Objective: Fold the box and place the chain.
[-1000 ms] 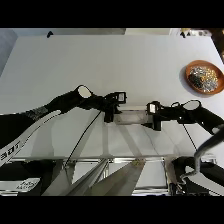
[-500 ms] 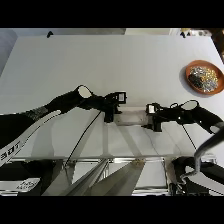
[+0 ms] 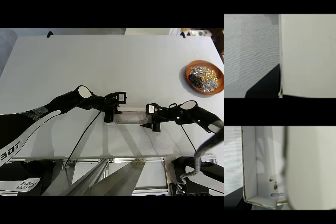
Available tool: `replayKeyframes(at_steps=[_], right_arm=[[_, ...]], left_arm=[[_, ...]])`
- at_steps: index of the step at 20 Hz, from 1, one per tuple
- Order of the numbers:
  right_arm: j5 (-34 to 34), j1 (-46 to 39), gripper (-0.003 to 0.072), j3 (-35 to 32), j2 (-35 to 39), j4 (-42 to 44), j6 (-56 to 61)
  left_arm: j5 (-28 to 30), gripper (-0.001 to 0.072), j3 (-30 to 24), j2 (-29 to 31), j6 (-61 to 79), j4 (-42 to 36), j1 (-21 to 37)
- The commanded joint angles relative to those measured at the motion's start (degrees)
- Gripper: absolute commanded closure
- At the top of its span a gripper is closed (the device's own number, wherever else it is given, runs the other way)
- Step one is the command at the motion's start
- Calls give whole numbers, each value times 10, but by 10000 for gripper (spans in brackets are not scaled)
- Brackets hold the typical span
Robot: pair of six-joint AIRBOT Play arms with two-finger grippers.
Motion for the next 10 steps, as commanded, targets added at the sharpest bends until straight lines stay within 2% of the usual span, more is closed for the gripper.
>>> replayKeyframes(at_steps=[1,2,5,10], right_arm=[[-1,0,179,0,-2,-2,-1],[-1,0,230,0,-2,-2,-1],[-1,0,289,0,-3,-2,-1],[-3,0,290,0,-2,-2,-1]], left_arm=[[1,696,0,0,0,0,0],[1,696,0,0,0,0,0],[1,696,0,0,0,0,0],[1,696,0,0,0,0,0]])
